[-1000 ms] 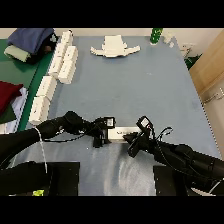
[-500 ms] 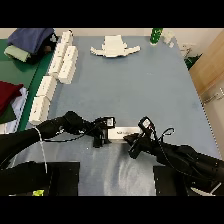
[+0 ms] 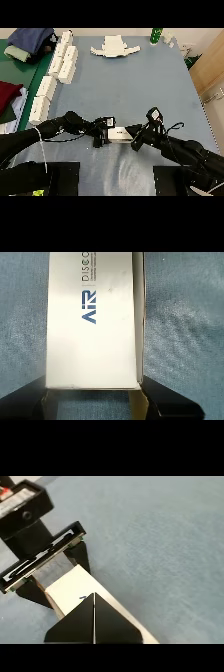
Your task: Fold the box.
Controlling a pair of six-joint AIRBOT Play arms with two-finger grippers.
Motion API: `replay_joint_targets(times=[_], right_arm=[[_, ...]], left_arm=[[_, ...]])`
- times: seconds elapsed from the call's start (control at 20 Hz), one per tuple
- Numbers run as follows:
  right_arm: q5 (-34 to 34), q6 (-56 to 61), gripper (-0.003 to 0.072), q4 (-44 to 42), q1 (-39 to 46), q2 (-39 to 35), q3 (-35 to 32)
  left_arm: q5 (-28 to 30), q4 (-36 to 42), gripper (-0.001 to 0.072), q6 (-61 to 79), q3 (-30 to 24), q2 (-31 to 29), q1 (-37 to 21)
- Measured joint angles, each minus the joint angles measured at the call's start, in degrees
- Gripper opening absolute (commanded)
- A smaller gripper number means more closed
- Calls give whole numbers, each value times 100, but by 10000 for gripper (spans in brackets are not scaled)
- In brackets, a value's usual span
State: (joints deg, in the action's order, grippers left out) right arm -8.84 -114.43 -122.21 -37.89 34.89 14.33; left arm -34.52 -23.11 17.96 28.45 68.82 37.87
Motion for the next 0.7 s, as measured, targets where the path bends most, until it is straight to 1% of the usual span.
replay_joint_targets(times=[0.1,0.2,0.35,0.45,0.55,0.7], right_arm=[[-883,212,10,442,472,162,461],[-1843,800,12,1176,979,452,1067],[-3348,2103,18,2428,1694,1143,2057],[-4258,2758,17,2959,2059,1674,2627],[-4948,3141,18,3252,2269,2153,3067],[-5519,3429,17,3383,2406,2614,3432]], left_arm=[[0,0,473,2,0,0,0],[0,0,473,2,0,0,0],[0,0,473,2,0,0,0],[0,0,473,4,0,0,0],[0,0,473,4,0,0,0],[0,-2,473,4,0,0,0]])
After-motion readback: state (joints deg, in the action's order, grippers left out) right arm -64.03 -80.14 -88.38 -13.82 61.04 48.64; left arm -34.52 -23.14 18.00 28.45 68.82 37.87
